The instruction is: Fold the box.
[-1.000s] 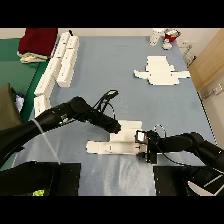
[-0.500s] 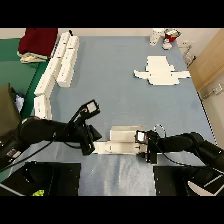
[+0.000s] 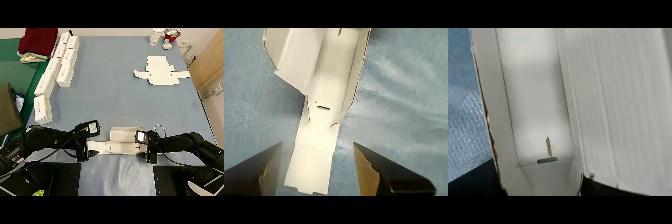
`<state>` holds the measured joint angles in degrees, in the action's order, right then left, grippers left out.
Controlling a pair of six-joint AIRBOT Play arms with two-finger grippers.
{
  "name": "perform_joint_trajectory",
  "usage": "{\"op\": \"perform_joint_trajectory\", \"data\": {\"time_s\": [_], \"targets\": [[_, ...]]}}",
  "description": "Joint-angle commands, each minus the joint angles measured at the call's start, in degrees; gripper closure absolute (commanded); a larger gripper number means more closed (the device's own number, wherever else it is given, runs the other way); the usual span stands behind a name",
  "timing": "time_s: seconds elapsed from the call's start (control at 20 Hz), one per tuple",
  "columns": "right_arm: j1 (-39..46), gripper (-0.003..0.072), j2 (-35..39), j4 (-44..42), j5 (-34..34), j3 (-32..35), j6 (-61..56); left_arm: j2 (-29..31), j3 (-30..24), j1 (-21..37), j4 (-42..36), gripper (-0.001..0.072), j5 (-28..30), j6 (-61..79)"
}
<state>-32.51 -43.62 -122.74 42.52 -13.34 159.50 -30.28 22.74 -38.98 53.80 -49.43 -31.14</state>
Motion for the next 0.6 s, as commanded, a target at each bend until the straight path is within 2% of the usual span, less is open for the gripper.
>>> {"op": "perform_joint_trajectory", "data": {"time_s": [0.0,0.3,0.55], "targets": [[0.0,0.0158,0.07,-0.02,-0.02,-0.04,-0.02,-3.72,-0.76,0.02,-0.79,0.0049,2.27,9.84],[0.0,0.0158,0.07,-0.02,-0.02,-0.04,-0.02,-14.6,-0.9,0.0,-11.37,0.005,8.7,23.12],[0.0,0.0158,0.07,-0.02,-0.02,-0.04,-0.02,-18.64,-0.9,-3.13,-13.18,0.007,9.88,24.28]]}}
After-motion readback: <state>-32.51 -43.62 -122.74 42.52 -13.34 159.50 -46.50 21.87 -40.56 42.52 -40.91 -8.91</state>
